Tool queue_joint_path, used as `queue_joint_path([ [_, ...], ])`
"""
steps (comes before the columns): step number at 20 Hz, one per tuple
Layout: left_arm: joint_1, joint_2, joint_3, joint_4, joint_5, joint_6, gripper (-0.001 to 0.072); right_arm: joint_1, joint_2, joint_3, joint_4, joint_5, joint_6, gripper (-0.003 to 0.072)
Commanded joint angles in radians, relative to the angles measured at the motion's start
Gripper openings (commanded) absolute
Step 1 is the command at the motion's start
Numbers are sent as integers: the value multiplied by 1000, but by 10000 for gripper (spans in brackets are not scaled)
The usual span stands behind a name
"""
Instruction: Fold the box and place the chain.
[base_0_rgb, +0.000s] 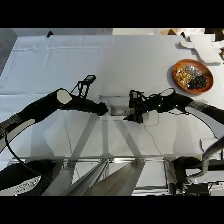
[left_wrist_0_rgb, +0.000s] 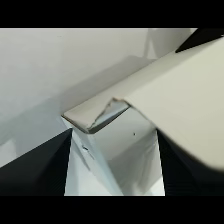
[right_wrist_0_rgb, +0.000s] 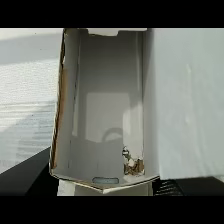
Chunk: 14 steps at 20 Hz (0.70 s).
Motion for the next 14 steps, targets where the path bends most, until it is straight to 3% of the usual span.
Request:
queue_joint_path([
  [1, -29, 0, 2, 158, 40, -121, 501, 0, 1, 0, 0, 0, 0, 506],
  [5, -64, 0, 2, 222, 118, -183, 500, 0, 1, 0, 0, 0, 0, 506],
  [7, -82, 0, 4, 233, 103, -183, 501, 0, 1, 0, 0, 0, 0, 506],
  [10, -85, 0, 45, 286, 11, -221, 497, 0, 1, 0, 0, 0, 0, 506],
  [12, -86, -2, 103, 430, -83, -340, 418, 0, 1, 0, 0, 0, 0, 506],
  [14, -86, -6, 145, 521, -140, -462, 418, 0, 1, 0, 0, 0, 0, 506],
])
